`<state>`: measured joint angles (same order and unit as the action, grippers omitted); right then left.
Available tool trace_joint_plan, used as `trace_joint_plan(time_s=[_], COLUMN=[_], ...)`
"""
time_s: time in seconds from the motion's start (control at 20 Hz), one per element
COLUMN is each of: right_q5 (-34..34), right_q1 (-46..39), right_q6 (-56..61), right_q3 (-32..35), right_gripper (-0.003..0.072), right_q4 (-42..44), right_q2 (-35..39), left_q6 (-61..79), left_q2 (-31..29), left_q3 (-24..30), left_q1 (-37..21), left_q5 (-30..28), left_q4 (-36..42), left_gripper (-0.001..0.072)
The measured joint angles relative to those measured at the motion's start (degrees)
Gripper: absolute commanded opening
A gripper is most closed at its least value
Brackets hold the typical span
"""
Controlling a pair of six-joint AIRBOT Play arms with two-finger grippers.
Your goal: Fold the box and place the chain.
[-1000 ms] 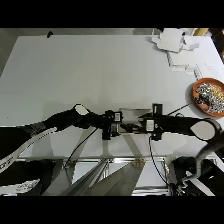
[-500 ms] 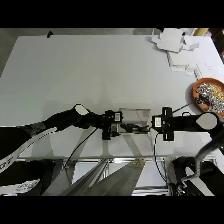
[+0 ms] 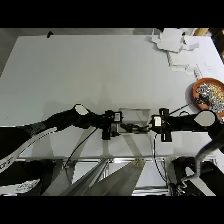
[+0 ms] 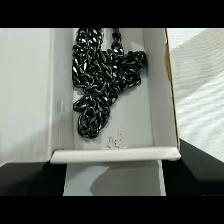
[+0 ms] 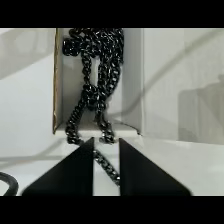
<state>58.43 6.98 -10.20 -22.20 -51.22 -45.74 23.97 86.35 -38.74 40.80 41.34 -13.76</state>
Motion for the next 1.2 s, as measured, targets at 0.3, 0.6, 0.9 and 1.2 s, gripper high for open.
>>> trace_joint_plan(time_s=[0.3,0.6,0.9,1.2], right_q5=[0.2,0.3,-10.0,-14.1], right_q1=[0.0,1.2,13.4,18.1], right_q6=[1.4,1.9,-0.6,1.2], right_q3=[0.0,-0.8,-0.9,-2.5], right_gripper=[0.0023,0.0023,0.0087,0.0213], right_q4=[-1.6,1.2,9.3,4.9], right_q2=[1.1,8.6,6.8,3.5], left_q6=[0.0,0.0,0.0,0.0], left_q2=[0.0,0.0,0.0,0.0], left_q3=[0.0,0.0,0.0,0.0], left_q1=[0.0,0.0,0.0,0.0], left_q5=[0.1,0.1,0.1,0.1], left_q4=[0.0,0.0,0.0,0.0], left_gripper=[0.0217,0.0217,0.0217,0.0217])
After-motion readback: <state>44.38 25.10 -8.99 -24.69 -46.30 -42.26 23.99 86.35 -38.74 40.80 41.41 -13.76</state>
